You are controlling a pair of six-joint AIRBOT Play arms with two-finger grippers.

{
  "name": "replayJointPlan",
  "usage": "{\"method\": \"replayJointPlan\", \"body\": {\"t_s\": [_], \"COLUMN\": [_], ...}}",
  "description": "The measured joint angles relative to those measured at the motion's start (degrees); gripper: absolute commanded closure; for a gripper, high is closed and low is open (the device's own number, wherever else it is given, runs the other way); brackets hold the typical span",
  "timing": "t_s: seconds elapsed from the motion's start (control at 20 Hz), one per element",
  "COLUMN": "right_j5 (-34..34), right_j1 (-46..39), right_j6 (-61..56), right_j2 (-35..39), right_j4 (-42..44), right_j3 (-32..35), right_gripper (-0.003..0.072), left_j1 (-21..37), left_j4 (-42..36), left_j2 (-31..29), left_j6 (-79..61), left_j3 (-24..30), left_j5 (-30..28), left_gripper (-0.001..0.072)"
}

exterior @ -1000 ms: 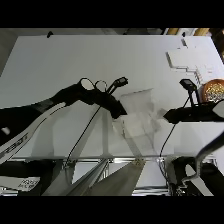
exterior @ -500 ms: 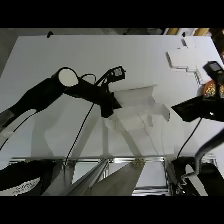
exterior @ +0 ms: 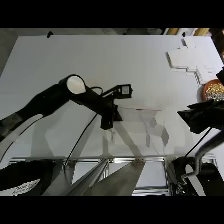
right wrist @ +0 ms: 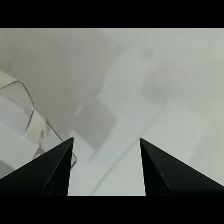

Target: Fold the box and place the chain.

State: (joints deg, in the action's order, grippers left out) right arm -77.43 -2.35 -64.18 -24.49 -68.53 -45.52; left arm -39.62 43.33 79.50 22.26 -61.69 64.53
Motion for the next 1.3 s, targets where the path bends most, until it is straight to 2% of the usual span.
{"method": "replayJointPlan", "body": {"t_s": [0.25, 0.55, 0.75, 1.1, 1.3], "right_j5": [-0.13, 0.28, 0.96, 2.14, 2.32], "right_j1": [-0.02, -0.02, -0.02, 0.0, -0.02], "right_j6": [0.15, 0.17, 0.2, 0.22, 0.39], "right_j2": [0.17, 0.17, 0.02, -2.54, -5.18], "right_j4": [0.0, -0.02, -0.04, -0.07, -0.07], "right_j3": [0.02, 0.02, 0.17, 0.46, 0.55], "right_gripper": [0.0229, 0.0229, 0.0229, 0.0229, 0.023], "left_j1": [-1.11, -1.31, -1.31, -1.33, -1.33], "left_j4": [-0.48, -5.77, -6.58, -5.46, -7.5], "left_j2": [5.29, 10.08, 12.74, 13.84, 14.23], "left_j6": [-2.73, -9.14, -11.21, -12.72, -19.76], "left_j3": [0.15, 0.15, 0.15, 0.15, 0.15], "left_j5": [-6.19, -13.51, -15.28, -18.47, -19.5], "left_gripper": [0.0707, 0.0702, 0.0702, 0.0702, 0.0703]}}
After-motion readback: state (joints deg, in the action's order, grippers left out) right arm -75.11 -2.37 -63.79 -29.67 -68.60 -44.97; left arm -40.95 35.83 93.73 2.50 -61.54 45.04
